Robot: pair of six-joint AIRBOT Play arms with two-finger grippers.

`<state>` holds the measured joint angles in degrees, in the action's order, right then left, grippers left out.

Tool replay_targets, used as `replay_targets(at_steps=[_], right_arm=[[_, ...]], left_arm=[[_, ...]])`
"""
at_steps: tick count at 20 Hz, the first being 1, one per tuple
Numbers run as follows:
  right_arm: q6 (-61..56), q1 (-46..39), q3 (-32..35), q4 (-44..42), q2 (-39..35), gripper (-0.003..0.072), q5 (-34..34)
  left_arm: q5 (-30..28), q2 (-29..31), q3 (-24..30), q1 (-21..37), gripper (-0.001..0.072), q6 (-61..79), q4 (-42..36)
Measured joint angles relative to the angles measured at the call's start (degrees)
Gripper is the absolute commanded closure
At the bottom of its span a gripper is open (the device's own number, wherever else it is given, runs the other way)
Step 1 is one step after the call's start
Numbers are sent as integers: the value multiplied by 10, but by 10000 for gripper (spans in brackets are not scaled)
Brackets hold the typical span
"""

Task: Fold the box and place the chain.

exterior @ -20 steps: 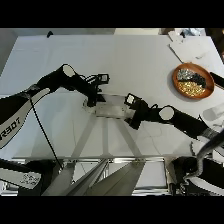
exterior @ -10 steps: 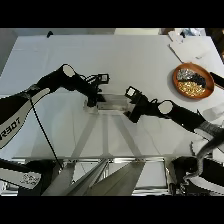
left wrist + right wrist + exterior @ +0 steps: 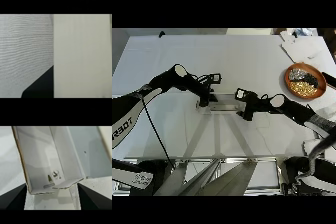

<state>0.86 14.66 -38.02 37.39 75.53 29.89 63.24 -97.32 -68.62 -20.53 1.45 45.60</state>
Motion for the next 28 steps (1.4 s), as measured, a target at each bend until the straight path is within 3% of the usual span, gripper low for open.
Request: replay_targets(at_steps=[15,28], right_arm=[[54,-12,-60,-15,72,25,95],[71,-12,-60,-35,95,24,110]], left_arm=[[1,0,0,0,692,1,2],[0,0,0,0,692,1,1]])
